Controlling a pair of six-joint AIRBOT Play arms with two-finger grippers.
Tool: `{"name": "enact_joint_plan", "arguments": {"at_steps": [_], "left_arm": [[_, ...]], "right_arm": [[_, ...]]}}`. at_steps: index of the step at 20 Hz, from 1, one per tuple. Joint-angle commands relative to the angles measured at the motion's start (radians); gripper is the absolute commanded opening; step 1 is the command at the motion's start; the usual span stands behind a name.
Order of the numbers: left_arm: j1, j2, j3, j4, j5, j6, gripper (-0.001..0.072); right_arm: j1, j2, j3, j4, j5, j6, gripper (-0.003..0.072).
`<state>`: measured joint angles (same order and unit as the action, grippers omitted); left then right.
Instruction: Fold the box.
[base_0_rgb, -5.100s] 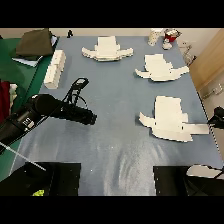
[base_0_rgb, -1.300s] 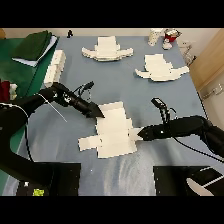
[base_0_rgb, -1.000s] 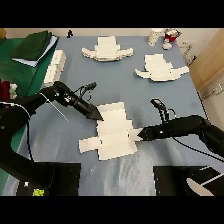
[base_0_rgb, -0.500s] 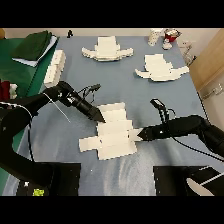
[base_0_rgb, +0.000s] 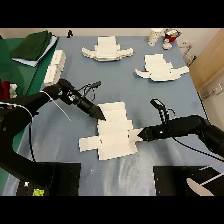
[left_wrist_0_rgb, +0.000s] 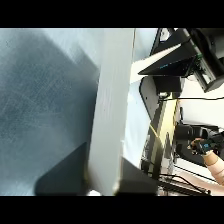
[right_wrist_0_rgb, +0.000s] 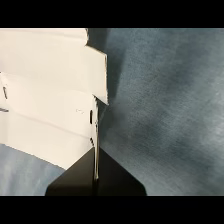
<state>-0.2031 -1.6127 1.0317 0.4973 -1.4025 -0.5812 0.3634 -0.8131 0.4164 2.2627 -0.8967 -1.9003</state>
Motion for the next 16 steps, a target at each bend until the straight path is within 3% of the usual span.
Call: {"name": "enact_joint_plan", "arguments": {"at_steps": [1, 6, 8, 10, 14, 16], "left_arm": [[-0.010, 0.000, 0.003, 0.004, -0.019, 0.061, 0.0014], [-0.016, 0.000, 0.003, -0.005, -0.028, 0.081, 0.0014], [-0.016, 0.003, 0.003, -0.006, -0.016, 0.169, 0.0012], [-0.016, 0.025, 0.003, -0.007, 0.031, 0.230, 0.0011], [-0.044, 0.138, -0.008, -0.008, 0.137, 0.412, 0.0009], [-0.068, 0.208, -0.031, -0.005, 0.215, 0.477, 0.0009]], "right_arm": [[0.000, 0.000, 0.000, 0.000, 0.018, 0.000, 0.0003], [0.000, 0.000, 0.000, -0.009, 0.034, 0.000, 0.0024], [-0.001, 0.000, 0.000, -0.046, 0.052, 0.000, 0.0348], [-0.003, 0.000, 0.007, -0.119, 0.073, 0.027, 0.0351], [-0.003, 0.000, 0.051, -0.496, 0.095, 0.377, 0.0352], [-0.003, 0.000, 0.081, -0.606, 0.095, 0.476, 0.0371]]}}
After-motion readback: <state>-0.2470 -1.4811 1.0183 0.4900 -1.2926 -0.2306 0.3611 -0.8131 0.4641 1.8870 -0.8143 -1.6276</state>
